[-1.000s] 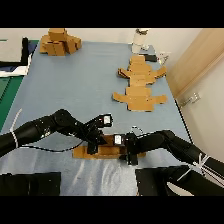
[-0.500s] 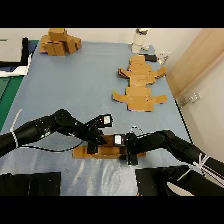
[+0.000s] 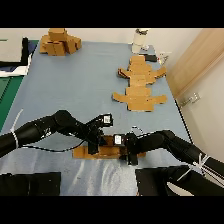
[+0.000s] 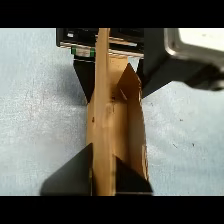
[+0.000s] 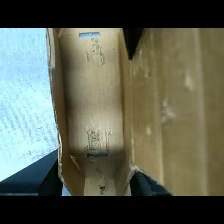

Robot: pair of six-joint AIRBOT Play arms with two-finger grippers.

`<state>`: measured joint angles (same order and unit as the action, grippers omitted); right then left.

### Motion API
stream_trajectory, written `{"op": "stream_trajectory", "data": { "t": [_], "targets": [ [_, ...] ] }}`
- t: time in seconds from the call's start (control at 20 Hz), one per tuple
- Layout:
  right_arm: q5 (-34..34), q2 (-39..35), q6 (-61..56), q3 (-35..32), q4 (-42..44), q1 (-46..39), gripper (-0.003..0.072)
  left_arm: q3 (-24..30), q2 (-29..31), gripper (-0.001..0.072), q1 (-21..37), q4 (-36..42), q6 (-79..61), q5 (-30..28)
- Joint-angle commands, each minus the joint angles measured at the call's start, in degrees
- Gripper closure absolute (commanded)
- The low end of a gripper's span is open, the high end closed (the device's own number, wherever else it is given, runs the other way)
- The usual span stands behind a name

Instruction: Fold the box.

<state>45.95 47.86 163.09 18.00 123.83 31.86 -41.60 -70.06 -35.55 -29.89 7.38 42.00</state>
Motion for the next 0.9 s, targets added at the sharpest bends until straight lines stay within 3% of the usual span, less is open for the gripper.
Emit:
{"op": "stream_trajectory", "data": {
  "t": [0.0, 0.2, 0.35, 0.4, 0.45, 0.5, 0.6, 0.7, 0.85],
  "targets": [
    [0.0, -0.1, 0.0, 0.0, 0.0, 0.0, 0.0183, -0.2, 0.2, 0.0134, 0.3, -1.4, 9.8, -1.2],
    [0.0, -0.1, 0.0, 0.0, 0.0, 0.0, 0.0183, -0.5, 2.5, 0.0133, 3.5, -9.2, 20.9, 2.1],
    [0.0, -0.1, 0.0, 0.0, 0.0, 0.0, 0.0183, -0.5, 7.2, 0.0135, 7.4, -14.8, 33.7, 10.8],
    [0.0, -0.1, 0.0, 0.0, 0.0, 0.0, 0.0183, -0.5, 8.4, 0.0201, 8.3, -15.6, 37.9, 15.0],
    [0.0, -0.1, 0.0, 0.0, 0.0, 0.0, 0.0183, -0.5, 9.0, 0.05, 8.9, -16.0, 42.1, 19.3],
    [0.0, -0.1, 0.0, 0.0, 0.0, 0.0, 0.0183, -0.4, 9.0, 0.0697, 8.9, -16.0, 45.2, 24.3],
    [0.0, -0.1, 0.0, 0.0, 0.0, 0.0, 0.0183, 0.7, 9.0, 0.0698, 6.7, -14.4, 53.1, 30.2],
    [0.0, -0.1, 0.0, 0.0, 0.0, 0.0, 0.0183, 1.5, 9.0, 0.0698, 3.3, -10.8, 55.7, 27.2],
    [0.0, -0.1, 0.0, 0.0, 0.0, 0.0, 0.0183, 1.5, 8.9, 0.0698, 1.7, -0.9, 55.1, 10.1]
  ]
}}
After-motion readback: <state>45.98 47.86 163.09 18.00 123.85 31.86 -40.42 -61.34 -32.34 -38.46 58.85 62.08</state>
